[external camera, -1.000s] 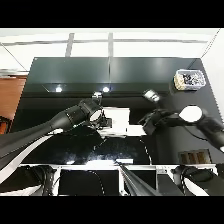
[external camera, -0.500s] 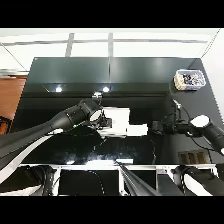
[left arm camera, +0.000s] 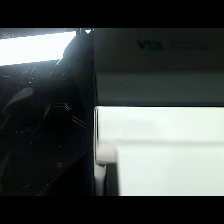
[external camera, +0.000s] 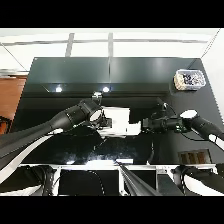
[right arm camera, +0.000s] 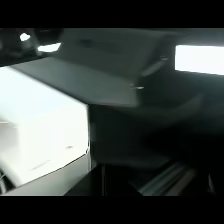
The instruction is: Fold the box and place the chain.
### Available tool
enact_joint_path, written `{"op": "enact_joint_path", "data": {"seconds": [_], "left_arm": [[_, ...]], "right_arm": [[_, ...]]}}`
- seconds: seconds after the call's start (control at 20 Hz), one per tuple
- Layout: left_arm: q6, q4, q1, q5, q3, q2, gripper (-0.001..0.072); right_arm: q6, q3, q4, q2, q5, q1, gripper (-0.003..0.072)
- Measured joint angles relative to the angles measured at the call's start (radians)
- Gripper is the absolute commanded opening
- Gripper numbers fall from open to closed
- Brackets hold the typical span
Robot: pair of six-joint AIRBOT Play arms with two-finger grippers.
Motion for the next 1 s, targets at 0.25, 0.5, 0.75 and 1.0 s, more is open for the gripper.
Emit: {"op": "enact_joint_path", "data": {"seconds": [0.25,0.5,0.75,1.0], "left_arm": [[0.000,0.000,0.000,0.000,0.000,0.000,0.0029],[0.000,0.003,0.000,0.000,0.000,0.000,0.0029],[0.000,0.003,0.000,0.005,0.000,0.000,0.0029],[0.001,0.003,0.000,0.010,0.000,0.000,0.0029]], "right_arm": [[-0.014,0.052,0.017,-0.009,0.069,0.014,0.0599],[-0.013,0.066,0.021,-0.011,0.103,0.049,0.0594],[0.093,0.112,-0.019,-0.012,0.014,0.166,0.0593],[0.374,0.196,-0.225,-0.012,-0.096,0.333,0.0491]]}}
